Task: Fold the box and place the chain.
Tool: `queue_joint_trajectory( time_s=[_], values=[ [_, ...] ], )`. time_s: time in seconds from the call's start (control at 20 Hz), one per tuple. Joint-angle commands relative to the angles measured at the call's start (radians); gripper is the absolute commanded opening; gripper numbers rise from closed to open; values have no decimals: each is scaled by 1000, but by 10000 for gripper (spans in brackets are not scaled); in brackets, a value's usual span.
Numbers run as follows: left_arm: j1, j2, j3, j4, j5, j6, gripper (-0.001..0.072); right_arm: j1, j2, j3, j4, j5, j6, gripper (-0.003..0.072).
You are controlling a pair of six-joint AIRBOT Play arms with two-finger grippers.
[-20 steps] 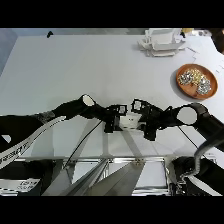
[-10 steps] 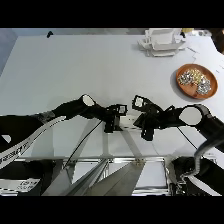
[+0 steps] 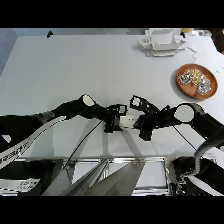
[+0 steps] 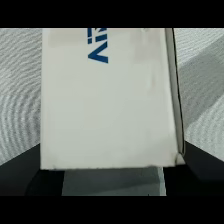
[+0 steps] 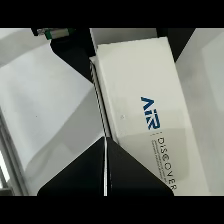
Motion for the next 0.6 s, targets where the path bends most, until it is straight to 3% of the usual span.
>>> queue_joint_trajectory(
  time_s=[0.0,0.15,0.35,0.55],
  values=[
    [0,0,1,0,0,0,10,1,-11,-11,0,11,0,18],
    [0,0,1,0,0,0,10,1,-26,-15,7,10,0,18],
    [0,0,1,0,0,0,10,0,29,-15,137,-5,-82,18],
    [0,0,1,0,0,0,10,0,50,-15,48,-124,-40,18]
  ],
)
